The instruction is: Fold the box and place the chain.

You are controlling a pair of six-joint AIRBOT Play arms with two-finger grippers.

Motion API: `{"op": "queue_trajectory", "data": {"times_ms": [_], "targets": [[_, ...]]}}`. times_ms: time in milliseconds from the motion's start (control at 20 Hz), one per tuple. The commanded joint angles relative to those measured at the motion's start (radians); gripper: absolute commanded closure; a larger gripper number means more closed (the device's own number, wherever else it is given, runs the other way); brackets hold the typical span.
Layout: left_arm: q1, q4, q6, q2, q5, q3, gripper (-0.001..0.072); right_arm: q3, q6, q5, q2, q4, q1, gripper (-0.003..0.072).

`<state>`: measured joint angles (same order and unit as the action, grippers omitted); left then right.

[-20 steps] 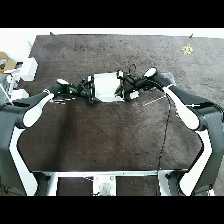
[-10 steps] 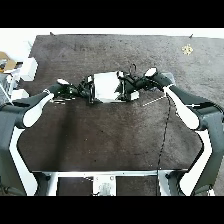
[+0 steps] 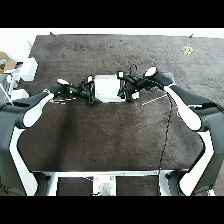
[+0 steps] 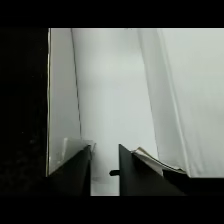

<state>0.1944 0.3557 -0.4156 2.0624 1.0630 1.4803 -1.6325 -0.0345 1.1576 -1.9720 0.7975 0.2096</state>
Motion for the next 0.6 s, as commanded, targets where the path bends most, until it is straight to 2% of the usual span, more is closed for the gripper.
{"op": "queue_trajectory", "data": {"times_ms": [0, 150, 550], "targets": [[-0.001, 0.003, -0.004, 0.000, 0.002, 0.001, 0.0362, -0.002, 0.193, -0.009, 0.055, 0.142, -0.005, 0.0680], [-0.001, 0.003, -0.004, 0.000, 0.002, 0.001, 0.0362, -0.003, 0.450, 0.019, 0.115, 0.239, -0.036, 0.0680], [-0.001, 0.003, -0.004, 0.000, 0.002, 0.001, 0.0361, -0.002, 1.006, 0.070, 0.159, 0.225, -0.249, 0.0680]]}}
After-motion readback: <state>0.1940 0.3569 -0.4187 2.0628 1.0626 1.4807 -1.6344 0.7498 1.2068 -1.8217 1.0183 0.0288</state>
